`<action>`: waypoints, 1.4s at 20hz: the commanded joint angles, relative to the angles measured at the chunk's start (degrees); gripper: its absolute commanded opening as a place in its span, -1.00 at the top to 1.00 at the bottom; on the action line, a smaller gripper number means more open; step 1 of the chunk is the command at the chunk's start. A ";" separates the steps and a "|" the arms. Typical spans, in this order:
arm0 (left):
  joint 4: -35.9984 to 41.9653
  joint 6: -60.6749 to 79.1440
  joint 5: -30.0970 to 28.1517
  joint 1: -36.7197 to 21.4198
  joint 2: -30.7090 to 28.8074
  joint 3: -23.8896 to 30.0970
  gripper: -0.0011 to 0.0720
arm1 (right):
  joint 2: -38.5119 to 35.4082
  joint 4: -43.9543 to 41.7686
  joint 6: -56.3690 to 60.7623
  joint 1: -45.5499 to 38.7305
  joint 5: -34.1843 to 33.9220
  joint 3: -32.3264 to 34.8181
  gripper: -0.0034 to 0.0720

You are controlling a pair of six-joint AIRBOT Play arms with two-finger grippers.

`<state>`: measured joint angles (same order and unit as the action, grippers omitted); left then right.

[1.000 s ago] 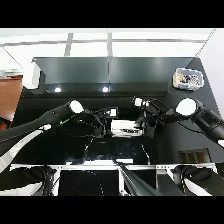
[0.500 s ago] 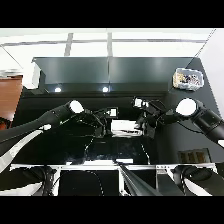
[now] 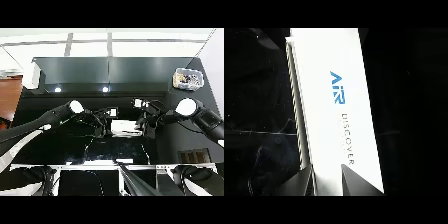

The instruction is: Fold the box and place the chain.

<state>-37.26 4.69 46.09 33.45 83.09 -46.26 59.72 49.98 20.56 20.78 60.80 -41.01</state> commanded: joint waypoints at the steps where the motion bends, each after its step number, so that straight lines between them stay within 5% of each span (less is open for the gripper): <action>1: 0.00 0.02 0.00 0.00 0.04 -0.02 0.09 | 0.02 0.02 0.00 0.04 0.09 0.04 0.36; 28: 0.00 0.02 0.00 0.00 0.04 -0.02 0.08 | 1.46 -0.02 0.02 0.04 0.15 1.29 0.35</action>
<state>-37.26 4.71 46.11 33.45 83.09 -46.26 60.88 49.98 20.56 20.78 60.86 -39.77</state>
